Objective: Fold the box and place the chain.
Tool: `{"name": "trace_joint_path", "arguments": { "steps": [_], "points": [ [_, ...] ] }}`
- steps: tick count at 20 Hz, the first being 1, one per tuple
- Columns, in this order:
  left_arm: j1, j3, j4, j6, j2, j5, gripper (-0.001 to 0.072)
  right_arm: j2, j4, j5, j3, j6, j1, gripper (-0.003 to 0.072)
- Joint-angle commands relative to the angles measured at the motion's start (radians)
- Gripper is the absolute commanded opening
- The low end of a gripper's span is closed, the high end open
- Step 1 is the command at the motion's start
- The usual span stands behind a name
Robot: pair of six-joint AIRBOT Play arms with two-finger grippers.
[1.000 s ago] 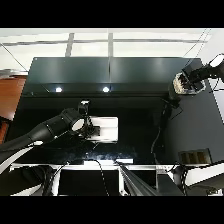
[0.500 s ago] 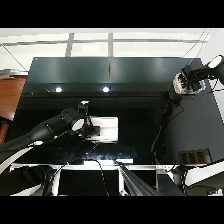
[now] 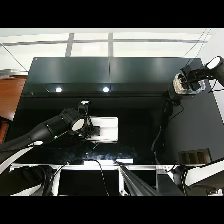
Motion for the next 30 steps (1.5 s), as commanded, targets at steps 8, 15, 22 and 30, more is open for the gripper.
{"name": "trace_joint_path", "arguments": {
  "steps": [8, 15, 22, 30],
  "points": [
    [0.001, 0.0, 0.0, 0.0, 0.0, -0.001, 0.0032, -0.001, 0.07, -0.002, 0.0, -0.015, 0.0, 0.0464],
    [0.001, 0.0, 0.0, 0.0, 0.0, -0.005, 0.0032, -0.001, 0.074, -0.01, 0.0, -0.065, 0.001, 0.0076],
    [0.001, 0.0, -0.001, 0.0, 0.0, -0.01, 0.0032, 0.01, 0.074, -0.016, 0.0, -0.122, 0.0, 0.0018],
    [0.001, 0.0, 0.0, 0.0, 0.0, -0.008, 0.0032, 0.235, 0.087, -0.025, 0.001, -0.315, -0.068, 0.0017]
  ]
}}
